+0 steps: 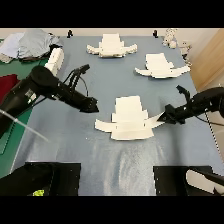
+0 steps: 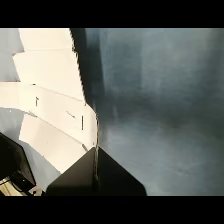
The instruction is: Fold the box.
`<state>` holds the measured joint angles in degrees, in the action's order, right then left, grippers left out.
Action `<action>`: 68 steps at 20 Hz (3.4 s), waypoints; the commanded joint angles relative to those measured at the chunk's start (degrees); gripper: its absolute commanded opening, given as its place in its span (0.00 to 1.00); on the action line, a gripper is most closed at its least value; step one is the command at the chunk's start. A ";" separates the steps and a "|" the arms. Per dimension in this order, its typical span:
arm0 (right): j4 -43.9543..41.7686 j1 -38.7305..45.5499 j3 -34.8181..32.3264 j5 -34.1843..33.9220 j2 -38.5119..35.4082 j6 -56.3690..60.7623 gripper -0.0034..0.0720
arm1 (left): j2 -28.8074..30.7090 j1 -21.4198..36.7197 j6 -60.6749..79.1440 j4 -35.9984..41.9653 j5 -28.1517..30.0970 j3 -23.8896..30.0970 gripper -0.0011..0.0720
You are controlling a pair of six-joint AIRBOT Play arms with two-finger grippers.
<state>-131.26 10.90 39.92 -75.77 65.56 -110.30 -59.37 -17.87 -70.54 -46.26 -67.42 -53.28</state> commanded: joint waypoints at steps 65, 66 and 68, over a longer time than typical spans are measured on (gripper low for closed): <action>1.84 -27.80 -19.10 23.61 -22.36 4.39 0.05 | -35.08 4.37 30.62 16.70 -7.32 -3.50 0.21; 1.81 -27.80 -19.10 23.63 -22.36 4.39 0.05 | -35.08 4.37 31.98 16.72 -8.44 -3.50 0.20; 1.84 -27.80 -19.10 23.69 -22.36 4.39 0.05 | -35.08 4.37 34.75 16.72 -11.30 -3.50 0.03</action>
<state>-129.40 -16.91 20.84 -52.23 43.18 -105.93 -94.41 -13.47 -38.85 -29.30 -76.05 -56.75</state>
